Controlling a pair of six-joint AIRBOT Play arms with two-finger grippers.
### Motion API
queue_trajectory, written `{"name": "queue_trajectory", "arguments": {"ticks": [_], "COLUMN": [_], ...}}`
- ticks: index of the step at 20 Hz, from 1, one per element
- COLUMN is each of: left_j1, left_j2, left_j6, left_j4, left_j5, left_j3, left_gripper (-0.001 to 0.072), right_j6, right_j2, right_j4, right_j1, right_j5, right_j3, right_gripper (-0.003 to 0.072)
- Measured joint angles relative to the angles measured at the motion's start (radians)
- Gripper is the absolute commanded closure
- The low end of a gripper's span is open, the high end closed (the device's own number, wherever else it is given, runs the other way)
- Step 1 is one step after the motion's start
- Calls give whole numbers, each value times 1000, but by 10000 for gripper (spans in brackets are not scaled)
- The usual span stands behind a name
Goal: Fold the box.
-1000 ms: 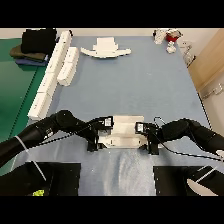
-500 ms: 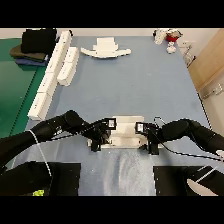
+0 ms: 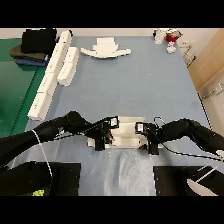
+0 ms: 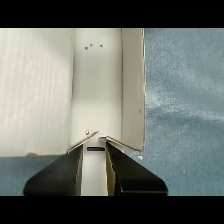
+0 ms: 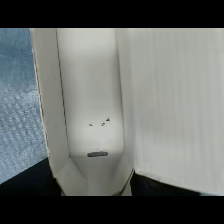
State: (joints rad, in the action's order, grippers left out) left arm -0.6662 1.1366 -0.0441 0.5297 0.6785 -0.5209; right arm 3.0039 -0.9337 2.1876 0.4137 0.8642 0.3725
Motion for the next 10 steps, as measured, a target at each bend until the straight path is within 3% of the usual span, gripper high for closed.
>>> {"name": "queue_trajectory", "arguments": {"ticks": [4, 5, 6, 7, 9, 10], "left_j1": [-5, -8, -9, -11, -12, -13], "left_j2": [14, 16, 17, 17, 19, 19], "left_j6": [0, 0, -1, 0, -1, 0], "left_j4": [-27, -33, -35, -38, -40, -40], "left_j5": [0, 1, 3, 5, 5, 5], "left_j3": [0, 0, 0, 0, 0, 0], "left_gripper": [492, 377, 200, 177, 183, 327], "right_j6": [0, 0, 0, 0, 0, 0], "right_j2": [0, 0, 0, 0, 0, 0], "right_j4": [0, 0, 0, 0, 0, 0], "right_j1": [0, 0, 0, 0, 0, 0], "right_j5": [0, 0, 0, 0, 0, 0], "right_j3": [0, 0, 0, 0, 0, 0], "right_gripper": [168, 168, 168, 168, 168, 168]}}
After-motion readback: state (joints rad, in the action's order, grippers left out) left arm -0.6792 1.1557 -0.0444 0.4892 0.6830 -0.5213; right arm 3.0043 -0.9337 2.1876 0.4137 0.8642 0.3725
